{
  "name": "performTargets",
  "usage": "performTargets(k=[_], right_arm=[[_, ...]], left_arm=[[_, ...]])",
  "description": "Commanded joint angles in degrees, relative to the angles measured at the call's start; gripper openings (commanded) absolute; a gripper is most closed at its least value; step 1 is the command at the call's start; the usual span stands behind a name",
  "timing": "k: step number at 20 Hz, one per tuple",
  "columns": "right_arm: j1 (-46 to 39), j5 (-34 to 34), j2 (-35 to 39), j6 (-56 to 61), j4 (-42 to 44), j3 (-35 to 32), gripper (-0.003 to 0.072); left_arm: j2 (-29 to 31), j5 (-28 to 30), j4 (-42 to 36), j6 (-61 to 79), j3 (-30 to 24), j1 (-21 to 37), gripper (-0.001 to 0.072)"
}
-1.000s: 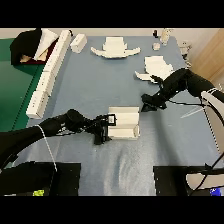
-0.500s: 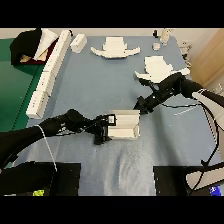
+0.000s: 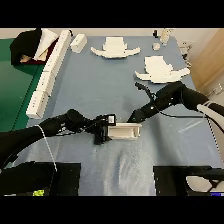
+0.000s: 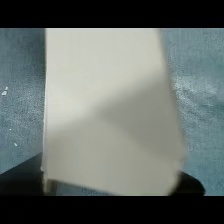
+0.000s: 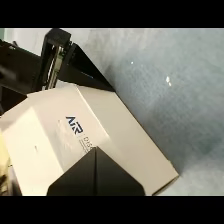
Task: Fold the box.
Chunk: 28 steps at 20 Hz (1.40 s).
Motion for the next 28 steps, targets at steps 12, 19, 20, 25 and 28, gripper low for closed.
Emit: performTargets(k=[12,19,20,25,28], right_arm=[[19.96,43.43,26.95,-12.72,-2.60,-23.50,0.0000],[25.07,44.50,26.62,-23.26,-6.54,-23.47,0.0042],[25.49,44.30,26.62,-25.22,-7.43,-23.47,0.0130],[28.00,44.35,26.71,-32.11,-8.90,-23.45,0.0185],[28.63,44.33,26.60,-36.28,-8.83,-23.47,0.0345]], left_arm=[[0.00,0.02,0.00,0.02,0.02,0.02,0.0509],[0.00,0.02,0.00,0.02,0.02,0.02,0.0510],[0.00,0.02,0.00,0.02,0.02,0.02,0.0509],[0.00,0.02,0.00,0.02,0.02,0.02,0.0510],[0.00,0.02,0.00,0.02,0.02,0.02,0.0510]])
